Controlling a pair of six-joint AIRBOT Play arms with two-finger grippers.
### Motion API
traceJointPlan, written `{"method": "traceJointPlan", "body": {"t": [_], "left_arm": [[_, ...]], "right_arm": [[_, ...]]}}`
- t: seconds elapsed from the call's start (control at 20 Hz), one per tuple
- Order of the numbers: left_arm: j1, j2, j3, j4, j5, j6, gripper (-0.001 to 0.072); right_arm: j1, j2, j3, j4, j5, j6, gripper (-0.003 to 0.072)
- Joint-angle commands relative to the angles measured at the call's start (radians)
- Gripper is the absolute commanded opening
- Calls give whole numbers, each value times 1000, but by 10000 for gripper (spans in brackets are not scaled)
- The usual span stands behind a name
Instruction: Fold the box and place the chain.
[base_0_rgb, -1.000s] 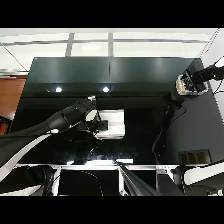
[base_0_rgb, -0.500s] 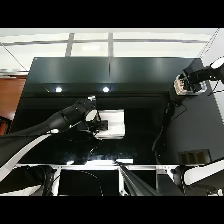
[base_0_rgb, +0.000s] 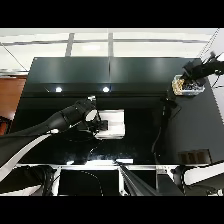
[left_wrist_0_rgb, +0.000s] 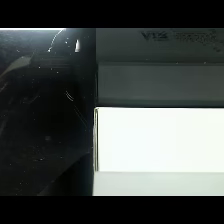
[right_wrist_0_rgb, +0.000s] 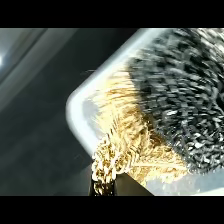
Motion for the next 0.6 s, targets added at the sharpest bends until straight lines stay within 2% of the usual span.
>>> {"method": "traceJointPlan", "body": {"t": [0.0, 0.2, 0.4, 0.55], "left_arm": [[0, 0, 0, 1, 3, 0, 28], [0, 0, 0, 0, 7, 0, 28], [0, 0, 0, 0, 7, 0, 29], [0, 0, 0, 0, 11, 0, 28]], "right_arm": [[0, 132, 55, -2, 55, -156, 11], [0, 294, 73, 22, 67, -224, 11], [5, 433, 72, 149, 159, -329, 11], [69, 531, 54, 164, 211, -367, 10]]}}
